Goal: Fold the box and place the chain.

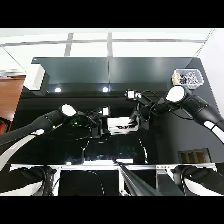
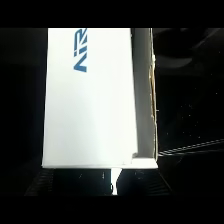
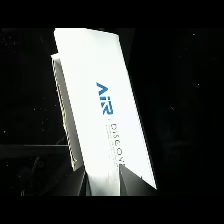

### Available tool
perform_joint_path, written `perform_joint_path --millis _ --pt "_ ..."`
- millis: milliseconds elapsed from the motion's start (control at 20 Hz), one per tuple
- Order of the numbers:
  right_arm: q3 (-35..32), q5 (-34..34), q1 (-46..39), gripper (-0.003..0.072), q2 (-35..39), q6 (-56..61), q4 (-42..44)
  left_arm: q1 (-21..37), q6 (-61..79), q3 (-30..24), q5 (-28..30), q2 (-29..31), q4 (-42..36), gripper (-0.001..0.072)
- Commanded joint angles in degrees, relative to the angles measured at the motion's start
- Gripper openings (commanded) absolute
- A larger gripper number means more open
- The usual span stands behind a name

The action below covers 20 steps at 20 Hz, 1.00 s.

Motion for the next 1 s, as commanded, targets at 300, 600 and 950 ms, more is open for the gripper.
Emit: perform_joint_path --millis 300,600,950 --pt "0.0 1.1 0.1 0.0210 0.0 0.4 -0.3 0.0 -0.1 0.0 0.0 0.0 0.0 0.0233" --pt "0.0 1.1 0.1 0.0211 0.1 0.4 -0.3 0.0 -0.1 0.0 0.0 0.0 0.0 0.0233" --pt "0.0 1.1 0.0 0.0212 0.5 0.4 -1.1 0.0 -0.1 0.0 0.0 0.0 0.0 0.0233"
